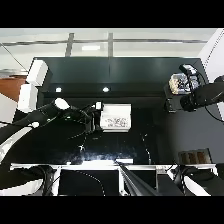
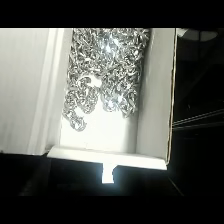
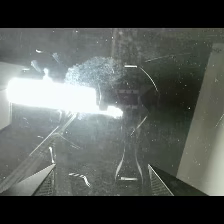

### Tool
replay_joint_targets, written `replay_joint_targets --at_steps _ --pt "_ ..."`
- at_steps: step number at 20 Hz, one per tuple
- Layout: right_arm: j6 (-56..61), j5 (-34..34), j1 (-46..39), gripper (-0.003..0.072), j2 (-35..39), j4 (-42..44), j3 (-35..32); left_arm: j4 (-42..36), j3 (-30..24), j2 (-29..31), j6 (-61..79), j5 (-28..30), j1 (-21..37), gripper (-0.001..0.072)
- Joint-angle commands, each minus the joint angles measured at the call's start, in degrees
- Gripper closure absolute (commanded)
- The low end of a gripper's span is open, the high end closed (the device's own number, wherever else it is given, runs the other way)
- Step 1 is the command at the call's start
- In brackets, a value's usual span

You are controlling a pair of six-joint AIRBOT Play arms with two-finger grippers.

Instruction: Fold the box and place the chain.

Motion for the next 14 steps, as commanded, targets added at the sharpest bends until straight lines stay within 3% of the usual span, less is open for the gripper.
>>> replay_joint_targets --at_steps 1,7,8,9,11,12,14 --pt "0.00 0.70 -0.02 -0.0021 -0.04 0.02 0.00 0.00 0.07 0.00 0.02 0.02 -0.04 0.0005" --pt "0.00 0.81 -0.02 -0.0021 -0.04 0.02 0.00 0.42 0.07 0.00 3.67 -3.89 -0.02 0.0031" --pt "0.00 0.92 -0.02 -0.0022 -0.04 0.02 0.00 0.20 0.07 0.00 3.61 -3.54 -0.02 0.0051" --pt "0.00 1.03 -0.02 -0.0021 -0.04 0.02 0.00 0.20 0.07 0.00 3.43 -3.41 -0.02 0.0138" --pt "0.00 1.20 -0.02 -0.0021 -0.04 0.02 0.00 0.22 0.07 0.00 3.37 -3.23 -0.02 0.0189" --pt "0.00 1.57 0.00 -0.0021 -0.04 0.02 0.00 0.09 0.07 0.00 2.91 -2.71 -0.02 0.0251" --pt "-0.07 2.86 0.28 -0.0021 -0.13 1.62 0.00 0.00 0.07 0.00 2.34 -2.08 -0.02 0.0252"
